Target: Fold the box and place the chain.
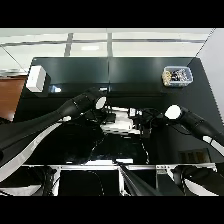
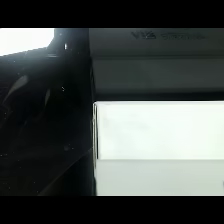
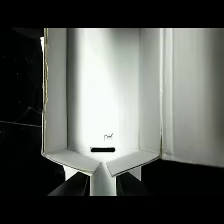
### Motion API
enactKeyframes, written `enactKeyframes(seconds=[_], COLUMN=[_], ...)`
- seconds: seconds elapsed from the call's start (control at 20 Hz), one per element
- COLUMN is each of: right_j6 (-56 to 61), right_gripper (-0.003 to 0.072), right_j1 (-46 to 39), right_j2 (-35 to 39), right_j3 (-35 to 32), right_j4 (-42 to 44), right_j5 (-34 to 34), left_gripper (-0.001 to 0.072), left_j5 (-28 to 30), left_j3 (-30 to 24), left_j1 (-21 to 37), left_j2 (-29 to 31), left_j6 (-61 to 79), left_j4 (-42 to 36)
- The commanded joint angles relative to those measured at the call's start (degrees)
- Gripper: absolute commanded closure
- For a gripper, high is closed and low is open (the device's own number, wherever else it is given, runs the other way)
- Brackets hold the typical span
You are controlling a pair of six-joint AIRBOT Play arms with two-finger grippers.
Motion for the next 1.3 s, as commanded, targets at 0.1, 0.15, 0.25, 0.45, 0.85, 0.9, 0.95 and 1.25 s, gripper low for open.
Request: enactKeyframes(seconds=[0.1,0.15,0.25,0.45,0.85,0.9,0.95,1.25], right_j6=[0.0,0.0,0.0,0.5,22.0,28.9,36.9,69.5], right_gripper=[0.0568,0.0568,0.0567,0.0476,0.0672,0.0671,0.0671,0.0671], right_j1=[0.3,0.3,0.5,1.9,0.7,-0.7,-3.3,-28.9], right_j2=[-0.5,-0.7,-2.1,-5.0,-2.1,-0.2,2.3,9.1], right_j3=[0.0,0.0,0.0,0.0,1.0,1.7,2.7,-1.9], right_j4=[6.9,8.9,12.7,16.6,8.3,5.6,2.5,-14.2], right_j5=[0.9,0.5,-1.1,-3.9,3.7,8.0,13.4,20.3], left_gripper=[0.0685,0.0684,0.0684,0.0684,0.0684,0.0684,0.0684,0.0684], left_j5=[0.0,0.0,0.1,0.1,0.0,0.0,-0.1,-0.3], left_j3=[0.0,0.0,0.0,0.0,0.0,0.0,0.0,0.0], left_j1=[0.0,0.0,0.0,0.0,0.0,0.0,0.0,0.0], left_j2=[0.0,0.0,0.0,0.0,0.0,0.0,0.0,0.0], left_j6=[0.0,0.0,0.0,0.0,0.0,0.0,0.0,0.0], left_j4=[0.0,0.0,0.0,0.0,0.0,0.0,0.0,0.0])
